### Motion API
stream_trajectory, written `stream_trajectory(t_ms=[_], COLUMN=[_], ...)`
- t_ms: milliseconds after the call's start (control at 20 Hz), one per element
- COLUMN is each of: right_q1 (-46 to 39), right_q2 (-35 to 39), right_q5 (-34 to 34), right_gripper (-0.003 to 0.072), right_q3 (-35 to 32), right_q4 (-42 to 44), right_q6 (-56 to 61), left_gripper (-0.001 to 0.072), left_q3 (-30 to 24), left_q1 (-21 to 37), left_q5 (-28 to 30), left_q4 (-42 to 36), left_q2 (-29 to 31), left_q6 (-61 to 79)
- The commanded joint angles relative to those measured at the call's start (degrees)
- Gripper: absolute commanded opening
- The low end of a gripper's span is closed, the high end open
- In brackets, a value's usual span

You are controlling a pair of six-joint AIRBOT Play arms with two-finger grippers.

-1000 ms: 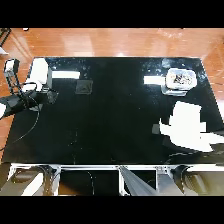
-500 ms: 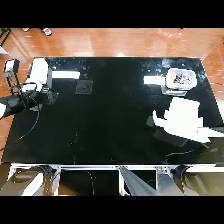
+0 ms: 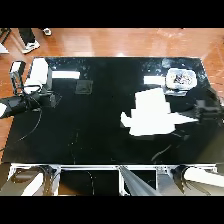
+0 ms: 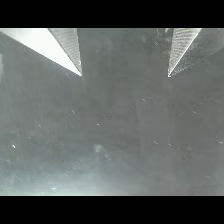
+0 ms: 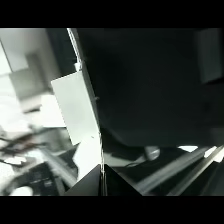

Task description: Fold the box and place the chain.

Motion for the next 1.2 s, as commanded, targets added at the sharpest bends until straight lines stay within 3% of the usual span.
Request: stream_trajectory(t_ms=[0,150,250,350,500,700,900,1150], right_q1=[21.73,42.56,52.57,58.66,59.45,58.84,58.84,58.84], right_q2=[14.05,20.94,21.55,22.73,25.35,26.77,26.8,26.8], right_q5=[19.56,37.51,44.41,46.14,41.81,40.96,42.23,42.49], right_gripper=[0.0025,0.0025,0.0025,0.0025,0.0025,0.0025,0.0025,0.0025], right_q3=[-9.75,-13.4,-13.38,-13.38,-13.38,-13.38,-13.38,-13.38], right_q4=[7.61,6.69,6.54,1.68,-5.86,-5.25,-3.15,-2.95], right_q6=[5.57,11.34,11.06,8.72,9.2,9.22,9.22,10.1], left_gripper=[0.062,0.0621,0.062,0.0621,0.0623,0.0622,0.0622,0.0622], left_q3=[-0.11,-0.63,-0.68,-0.68,-0.68,-0.7,-0.7,-0.66], left_q1=[-0.37,0.07,0.33,1.6,5.25,5.29,3.06,-0.09], left_q5=[-3.08,-2.43,-3.23,-7.65,-17.05,-32.04,-32.39,-31.76], left_q4=[-4.76,-9.57,-12.48,-12.74,-15.04,-25.05,-33.68,-34.4], left_q2=[-1.18,-3.52,-5.05,-7.58,-12.28,-22.49,-31.63,-38.58], left_q6=[2.08,2.05,2.12,2.08,3.89,20.83,36.81,42.99])
